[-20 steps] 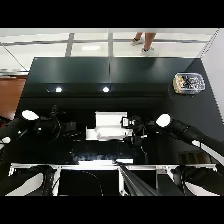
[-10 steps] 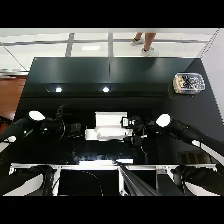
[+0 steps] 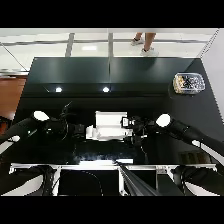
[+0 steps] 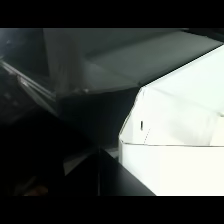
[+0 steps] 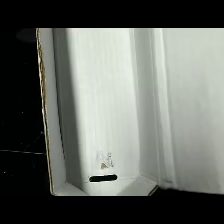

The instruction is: Fold the box and place the chain.

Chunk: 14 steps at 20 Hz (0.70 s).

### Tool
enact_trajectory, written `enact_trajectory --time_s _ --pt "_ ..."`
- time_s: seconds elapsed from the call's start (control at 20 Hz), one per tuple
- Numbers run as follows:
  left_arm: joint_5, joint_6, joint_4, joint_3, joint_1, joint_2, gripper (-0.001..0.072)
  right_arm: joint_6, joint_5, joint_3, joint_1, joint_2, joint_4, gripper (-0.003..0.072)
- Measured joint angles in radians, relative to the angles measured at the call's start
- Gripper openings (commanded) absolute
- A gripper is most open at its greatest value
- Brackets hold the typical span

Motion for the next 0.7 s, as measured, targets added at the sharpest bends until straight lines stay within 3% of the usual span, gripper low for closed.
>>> enact_trajectory --time_s 0.1,0.2,0.3,0.4,0.7 --pt "-0.009 0.023 -0.029 0.000 0.002 0.012 0.0398 0.000 0.000 0.000 0.000 0.000 0.000 0.0160" --pt "-0.011 0.037 -0.045 0.002 0.012 0.035 0.0551 0.000 0.000 0.000 0.000 0.000 0.000 0.0161" --pt "-0.008 0.047 -0.045 0.003 0.026 0.068 0.0574 0.000 0.000 0.000 0.000 0.000 0.000 0.0161" --pt "-0.013 0.057 -0.042 0.003 0.031 0.100 0.0689 0.000 0.000 0.000 0.000 0.000 0.000 0.0161" --pt "-0.065 0.066 -0.102 0.008 -0.024 0.145 0.0689 0.000 0.000 0.000 0.000 0.000 0.000 0.0160"
